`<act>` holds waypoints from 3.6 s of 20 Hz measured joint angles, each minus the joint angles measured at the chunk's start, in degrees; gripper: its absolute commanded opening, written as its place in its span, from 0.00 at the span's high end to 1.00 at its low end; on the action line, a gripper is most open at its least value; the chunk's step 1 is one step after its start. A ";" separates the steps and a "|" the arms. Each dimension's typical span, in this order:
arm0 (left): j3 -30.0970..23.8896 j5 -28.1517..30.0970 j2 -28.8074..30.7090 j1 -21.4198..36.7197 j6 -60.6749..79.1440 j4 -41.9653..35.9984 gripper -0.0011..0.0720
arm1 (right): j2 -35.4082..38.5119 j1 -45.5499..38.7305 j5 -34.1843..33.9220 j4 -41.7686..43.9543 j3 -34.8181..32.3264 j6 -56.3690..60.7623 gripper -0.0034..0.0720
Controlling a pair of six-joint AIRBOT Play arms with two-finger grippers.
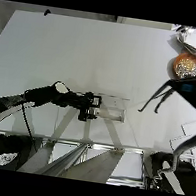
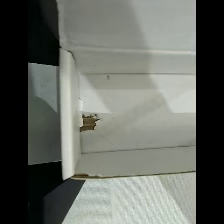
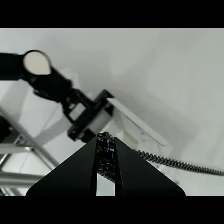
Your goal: Fold the box and place the chain.
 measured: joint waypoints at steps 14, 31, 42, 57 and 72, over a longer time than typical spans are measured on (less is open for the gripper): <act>0.00 -0.02 0.00 0.00 -0.02 0.02 0.70 | -7.13 26.58 -14.05 -11.39 -7.52 6.95 0.93; 0.00 -0.02 0.00 0.00 -0.02 0.00 0.70 | -16.00 39.47 -38.69 -20.41 -32.59 17.64 0.93; 0.00 0.00 0.00 0.00 -0.02 0.02 0.70 | -23.43 40.65 -45.59 -20.74 -35.56 19.74 0.60; 0.00 0.00 0.00 0.00 0.00 0.00 0.70 | -11.74 -1.20 -25.92 -41.77 -27.02 20.59 0.56; 0.00 0.00 0.00 0.00 0.00 0.00 0.70 | -44.59 -20.59 -58.82 -42.14 -21.29 19.19 0.62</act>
